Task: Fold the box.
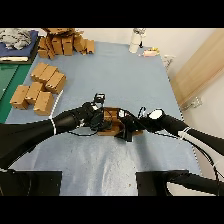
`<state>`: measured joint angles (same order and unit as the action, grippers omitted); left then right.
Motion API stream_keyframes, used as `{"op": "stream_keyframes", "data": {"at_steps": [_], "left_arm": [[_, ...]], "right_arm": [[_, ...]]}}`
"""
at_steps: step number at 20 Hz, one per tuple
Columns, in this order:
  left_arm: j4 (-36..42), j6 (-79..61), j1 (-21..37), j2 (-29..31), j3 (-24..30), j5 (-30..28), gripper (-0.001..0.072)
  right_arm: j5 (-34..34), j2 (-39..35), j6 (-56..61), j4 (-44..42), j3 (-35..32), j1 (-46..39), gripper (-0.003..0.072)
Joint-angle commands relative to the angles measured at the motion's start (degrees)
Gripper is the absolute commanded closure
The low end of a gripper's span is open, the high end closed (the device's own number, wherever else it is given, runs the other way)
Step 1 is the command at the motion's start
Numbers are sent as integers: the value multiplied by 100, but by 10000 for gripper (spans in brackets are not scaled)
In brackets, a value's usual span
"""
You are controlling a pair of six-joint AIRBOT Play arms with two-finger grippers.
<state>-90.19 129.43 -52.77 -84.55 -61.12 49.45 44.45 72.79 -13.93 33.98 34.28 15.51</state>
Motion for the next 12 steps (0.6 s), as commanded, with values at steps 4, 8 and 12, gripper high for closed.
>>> {"op": "stream_keyframes", "data": {"at_steps": [4,8,12], "left_arm": [[-13,-4,2,-4,0,85,692],[-26,-4,68,-4,0,92,692],[-24,-4,72,-4,0,105,692]], "right_arm": [[109,-22,212,-125,4,-7,77],[850,-352,249,-70,4,-15,79],[396,-525,271,35,2,-17,74]]}}
